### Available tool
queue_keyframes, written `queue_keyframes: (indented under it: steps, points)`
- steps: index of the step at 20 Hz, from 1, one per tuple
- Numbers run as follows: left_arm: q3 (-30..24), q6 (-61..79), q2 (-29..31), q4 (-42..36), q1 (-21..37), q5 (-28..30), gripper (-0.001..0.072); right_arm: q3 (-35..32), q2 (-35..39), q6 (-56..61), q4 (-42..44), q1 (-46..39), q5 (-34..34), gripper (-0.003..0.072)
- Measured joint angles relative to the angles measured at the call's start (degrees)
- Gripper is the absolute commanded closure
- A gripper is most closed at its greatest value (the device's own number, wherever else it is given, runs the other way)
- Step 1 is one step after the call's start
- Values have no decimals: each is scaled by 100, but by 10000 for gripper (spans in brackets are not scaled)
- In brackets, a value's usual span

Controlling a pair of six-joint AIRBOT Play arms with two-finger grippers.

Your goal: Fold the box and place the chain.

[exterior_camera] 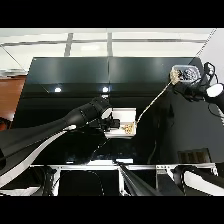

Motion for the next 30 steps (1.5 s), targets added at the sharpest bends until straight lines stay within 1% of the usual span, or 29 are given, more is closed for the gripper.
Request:
queue_keyframes:
  steps: [4, 8, 9, 10, 11, 12, 15, 18, 21, 25, 27, 30]
  points:
    - [0, 2, 0, 0, 0, 0, 676, 992, -1113, 94, 557, 35, 205, -11]
    - [0, 2, 0, 0, 0, 0, 676, 1845, -1996, 197, 774, 160, 332, -9]
    - [0, 2, 0, 0, 0, 0, 676, 1976, -2151, 254, 791, 173, 341, 86]
    - [0, 2, 0, -2, 0, 0, 676, 2087, -2275, 275, 809, 181, 350, 432]
    - [0, 0, 0, -2, 0, 0, 676, 2164, -2363, 289, 824, 188, 374, 642]
    - [0, 2, 0, -2, 0, 0, 676, 2243, -2430, 299, 815, 188, 446, 668]
    - [0, -4, 0, -7, 0, -31, 676, 2448, -2430, 72, 754, 170, 879, 668]
    - [0, -4, 2, -9, 0, -98, 676, 2557, -1923, -542, 719, 164, 1550, 668]
    - [0, -2, 2, -7, 0, -118, 676, 2599, -1025, -1047, 610, 157, 2391, 668]
    - [0, 2, 2, -4, 0, -116, 676, 2612, 511, -1322, 557, 157, 3497, 668]
    - [0, 2, 2, -4, 0, -114, 676, 2616, 1189, -1379, 702, 157, 3993, 668]
    - [0, 2, 2, -2, 0, -109, 677, 2614, 1888, -1467, 1147, 170, 4745, 668]
